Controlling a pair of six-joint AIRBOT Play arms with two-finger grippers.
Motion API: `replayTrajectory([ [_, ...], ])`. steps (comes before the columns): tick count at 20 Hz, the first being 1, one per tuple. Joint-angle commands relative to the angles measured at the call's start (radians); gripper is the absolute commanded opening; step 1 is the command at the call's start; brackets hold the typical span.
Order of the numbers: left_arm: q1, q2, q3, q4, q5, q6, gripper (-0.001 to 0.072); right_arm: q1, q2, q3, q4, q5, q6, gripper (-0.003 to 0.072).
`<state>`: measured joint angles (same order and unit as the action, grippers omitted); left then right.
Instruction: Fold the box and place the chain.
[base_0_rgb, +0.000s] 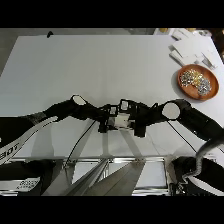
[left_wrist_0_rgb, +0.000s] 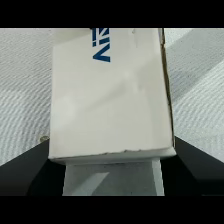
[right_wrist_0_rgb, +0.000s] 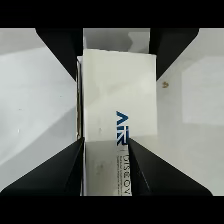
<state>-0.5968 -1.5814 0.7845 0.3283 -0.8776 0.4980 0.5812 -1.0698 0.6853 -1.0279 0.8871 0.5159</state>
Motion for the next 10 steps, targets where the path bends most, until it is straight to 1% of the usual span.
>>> replayTrajectory([
  [1,0.001,0.0,0.001,-0.002,0.006,-0.001,0.0038,0.0,0.001,0.0,0.013,0.018,0.0,0.0324],
  [6,0.001,0.0,0.001,-0.002,0.006,-0.001,0.0038,0.0,0.011,0.0,0.047,0.022,0.0,0.0323],
  [10,0.001,0.0,0.001,-0.002,0.006,-0.001,0.0038,0.0,0.068,0.0,0.064,0.01,-0.001,0.0317],
])
